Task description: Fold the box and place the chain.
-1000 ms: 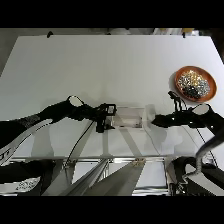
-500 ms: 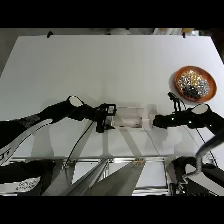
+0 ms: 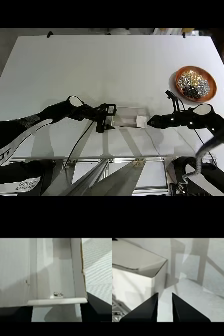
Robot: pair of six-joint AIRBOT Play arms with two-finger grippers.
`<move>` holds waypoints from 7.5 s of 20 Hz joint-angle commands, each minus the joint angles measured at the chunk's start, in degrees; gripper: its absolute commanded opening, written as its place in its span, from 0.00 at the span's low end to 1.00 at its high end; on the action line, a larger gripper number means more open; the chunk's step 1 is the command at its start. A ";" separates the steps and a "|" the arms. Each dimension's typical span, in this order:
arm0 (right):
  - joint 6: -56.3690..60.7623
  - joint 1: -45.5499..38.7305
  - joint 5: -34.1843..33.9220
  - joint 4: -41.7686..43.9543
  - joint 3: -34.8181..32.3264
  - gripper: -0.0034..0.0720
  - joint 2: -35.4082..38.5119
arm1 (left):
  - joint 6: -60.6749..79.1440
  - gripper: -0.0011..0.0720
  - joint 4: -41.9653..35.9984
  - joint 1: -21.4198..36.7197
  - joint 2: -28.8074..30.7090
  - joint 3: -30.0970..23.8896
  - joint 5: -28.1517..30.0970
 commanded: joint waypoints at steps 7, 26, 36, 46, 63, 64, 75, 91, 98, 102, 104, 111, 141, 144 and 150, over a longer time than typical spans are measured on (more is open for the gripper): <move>0.57 4.59 -0.50 4.22 0.04 0.41 2.36 | 0.00 0.39 0.02 0.02 0.02 -0.02 0.00; 57.46 32.50 -8.22 -34.07 15.56 0.57 -4.46 | 0.00 0.39 0.00 0.02 0.02 -0.02 0.00; 72.08 40.39 -5.88 -44.46 22.29 0.52 -12.81 | 0.00 0.39 0.00 0.02 0.02 -0.02 0.00; 77.83 40.48 -1.79 -47.52 22.56 0.23 -15.04 | 0.00 0.39 0.02 0.02 0.02 -0.02 0.00; 77.81 40.48 -1.44 -46.93 22.53 0.16 -16.85 | 0.00 0.39 0.02 0.02 0.02 -0.02 0.02; 77.64 40.48 -1.42 -46.95 22.53 0.06 -16.81 | 0.00 0.39 0.02 0.02 0.02 -0.02 0.02; 52.43 39.41 5.77 -46.77 23.45 0.62 -3.87 | 0.00 0.39 0.02 0.02 0.02 -0.02 0.02; 27.19 -12.63 -2.23 -50.62 44.35 0.36 -20.11 | 0.00 0.39 0.02 0.02 0.02 -0.02 0.02; 27.26 -18.86 -1.97 -50.16 44.35 0.36 -29.55 | 0.00 0.39 0.02 0.02 0.02 -0.02 0.00; 27.26 -18.86 -2.51 -48.24 44.35 0.36 -31.30 | 0.00 0.39 0.02 0.02 0.02 -0.02 0.00; 27.28 -18.86 -2.64 -48.09 44.35 0.26 -31.56 | 0.00 0.39 0.02 0.02 0.02 -0.02 0.00; 27.21 -18.86 -2.64 -48.09 44.35 0.06 -26.99 | 0.00 0.39 0.02 0.02 0.02 -0.02 0.00; 20.81 -15.06 -11.17 -53.24 44.33 0.39 -29.11 | 0.00 0.39 0.02 0.02 0.02 -0.02 0.02; 20.81 -15.06 -11.04 -53.18 44.33 0.39 -31.39 | 0.00 0.39 0.00 0.02 0.02 -0.02 0.00; 20.79 -15.06 -11.41 -53.42 44.33 0.30 -31.98 | 0.00 0.39 0.00 0.02 0.02 -0.02 0.00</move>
